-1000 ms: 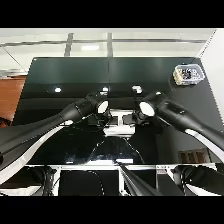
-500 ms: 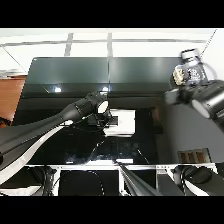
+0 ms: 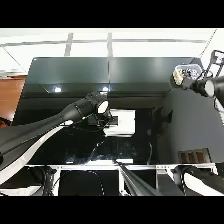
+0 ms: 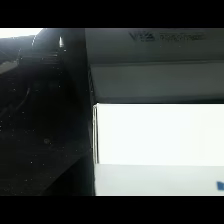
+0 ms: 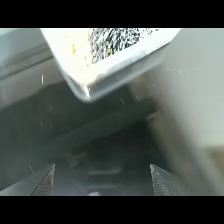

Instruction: Fold the box and place the chain.

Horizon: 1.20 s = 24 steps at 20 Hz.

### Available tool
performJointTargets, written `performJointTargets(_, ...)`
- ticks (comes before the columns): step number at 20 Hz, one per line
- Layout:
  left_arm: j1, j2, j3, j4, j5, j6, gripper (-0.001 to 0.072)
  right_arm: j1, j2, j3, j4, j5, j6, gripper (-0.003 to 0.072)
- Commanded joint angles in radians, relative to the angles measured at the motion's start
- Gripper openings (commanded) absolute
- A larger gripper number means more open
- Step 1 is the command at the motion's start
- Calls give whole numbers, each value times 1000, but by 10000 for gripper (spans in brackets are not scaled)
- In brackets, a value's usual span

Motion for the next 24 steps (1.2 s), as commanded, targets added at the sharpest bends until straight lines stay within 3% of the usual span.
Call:
performJointTargets(1, 1, 0, 0, 1, -18, 0, 24, -101, -264, 299, 235, 77, 3, 720)
performJointTargets(3, 1, 0, 0, 1, -23, 1, 24, -122, -432, 547, 266, 241, 3, 720)
performJointTargets(5, 1, 0, 0, 1, -23, 1, 23, -143, -572, 747, 320, 351, 2, 594)
performJointTargets(7, 1, 0, 0, 1, -22, 1, 23, -163, -660, 850, 392, 375, 3, 579)
performJointTargets(8, 1, 0, 0, 1, -23, 1, 24, -175, -689, 873, 430, 369, 11, 552)
performJointTargets(16, 1, 0, 0, 0, -24, 1, 24, -190, -754, 885, 494, 293, 84, 546)
performJointTargets(17, 1, 0, 0, 0, -24, 1, 23, -189, -758, 885, 494, 286, 85, 447)
performJointTargets(18, 1, 0, 0, 0, -24, 1, 23, -188, -761, 885, 493, 270, 85, 433)
performJointTargets(24, 1, 0, 0, -2, -24, 1, 24, -186, -783, 885, 496, 225, 85, 433)
